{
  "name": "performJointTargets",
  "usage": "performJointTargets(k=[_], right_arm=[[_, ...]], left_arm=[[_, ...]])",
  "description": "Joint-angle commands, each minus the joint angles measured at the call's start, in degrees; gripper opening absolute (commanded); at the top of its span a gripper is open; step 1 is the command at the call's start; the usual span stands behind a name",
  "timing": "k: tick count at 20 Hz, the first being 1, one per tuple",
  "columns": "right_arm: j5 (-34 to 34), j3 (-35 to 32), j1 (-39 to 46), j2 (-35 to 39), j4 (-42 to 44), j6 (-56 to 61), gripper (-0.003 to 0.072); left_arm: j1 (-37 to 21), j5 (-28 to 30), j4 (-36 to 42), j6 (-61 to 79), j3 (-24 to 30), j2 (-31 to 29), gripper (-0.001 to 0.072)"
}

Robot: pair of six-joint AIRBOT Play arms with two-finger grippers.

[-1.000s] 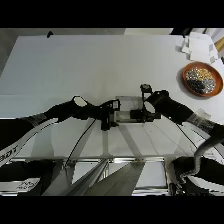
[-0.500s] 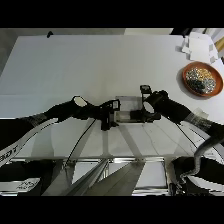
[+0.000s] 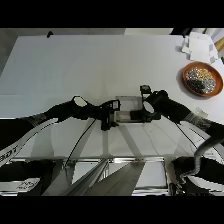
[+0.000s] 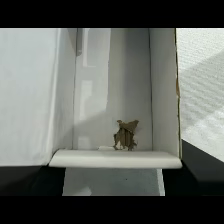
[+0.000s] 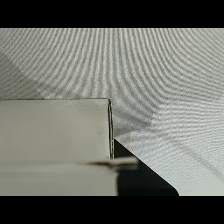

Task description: Fold the box and place the chain.

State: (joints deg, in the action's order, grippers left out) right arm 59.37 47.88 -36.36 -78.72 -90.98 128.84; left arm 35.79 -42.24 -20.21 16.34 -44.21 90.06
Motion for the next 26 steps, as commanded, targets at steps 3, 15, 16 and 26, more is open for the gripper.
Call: performJointTargets(k=[3,15,16,26], right_arm=[[-0.5,0.0,0.0,0.2,-0.1,-1.6,0.0262],[-0.3,0.0,0.6,14.9,-4.5,-15.1,0.0341],[-0.1,0.2,1.7,16.5,-4.5,-16.0,0.0341],[-8.8,12.0,29.6,18.8,-3.6,-30.6,0.0291]], left_arm=[[0.0,0.0,0.0,0.0,0.0,0.0,0.0321],[0.0,0.0,0.0,0.0,0.0,0.0,0.0321],[0.0,0.0,0.0,0.0,0.0,0.0,0.0321],[0.0,0.0,0.0,0.0,0.0,0.0,0.0321]])
